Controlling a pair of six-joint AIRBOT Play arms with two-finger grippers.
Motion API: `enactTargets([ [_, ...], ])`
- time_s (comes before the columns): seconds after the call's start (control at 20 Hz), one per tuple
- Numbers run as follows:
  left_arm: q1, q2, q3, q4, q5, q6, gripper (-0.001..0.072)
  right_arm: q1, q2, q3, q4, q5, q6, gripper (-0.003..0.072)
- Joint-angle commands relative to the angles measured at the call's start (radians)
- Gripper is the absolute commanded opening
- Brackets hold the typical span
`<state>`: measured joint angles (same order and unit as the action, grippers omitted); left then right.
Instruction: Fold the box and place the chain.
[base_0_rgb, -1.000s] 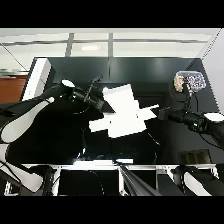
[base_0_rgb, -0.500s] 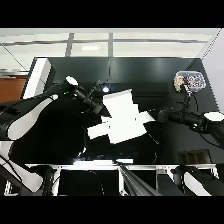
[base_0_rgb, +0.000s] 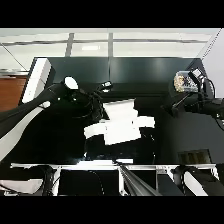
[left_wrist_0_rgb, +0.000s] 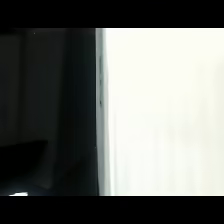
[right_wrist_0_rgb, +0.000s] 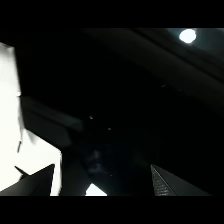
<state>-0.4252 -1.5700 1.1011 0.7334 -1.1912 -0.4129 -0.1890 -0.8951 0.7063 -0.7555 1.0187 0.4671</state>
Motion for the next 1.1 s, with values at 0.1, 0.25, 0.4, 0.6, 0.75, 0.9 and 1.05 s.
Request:
enactTargets([
  [0.1,-0.079,0.08,-0.063,0.106,0.158,0.206,0.002,0.027,0.005,-0.032,-0.062,-0.013,-0.089,0.0649],
  [0.25,-0.093,0.076,-0.063,0.107,0.204,0.274,0.0021,0.031,0.005,-0.1,-0.057,0.003,-0.089,0.065],
  [0.4,-0.091,0.069,-0.063,0.113,0.214,0.275,0.0022,0.031,0.005,-0.156,-0.056,0.011,-0.086,0.0652],
  [0.6,-0.091,0.042,-0.063,0.117,0.215,0.27,0.0022,0.031,0.004,-0.216,-0.006,0.0,-0.071,0.072],
  [0.75,-0.092,0.027,-0.063,0.115,0.215,0.27,0.0022,0.059,0.004,-0.254,0.017,-0.019,-0.103,0.072],
  [0.9,-0.092,0.014,-0.063,0.115,0.215,0.27,0.0022,0.154,0.004,-0.273,0.018,-0.034,-0.205,0.0719],
  [1.05,-0.092,0.013,-0.063,0.116,0.214,0.27,0.0023,0.272,0.003,-0.278,0.009,-0.109,-0.283,0.0718],
])
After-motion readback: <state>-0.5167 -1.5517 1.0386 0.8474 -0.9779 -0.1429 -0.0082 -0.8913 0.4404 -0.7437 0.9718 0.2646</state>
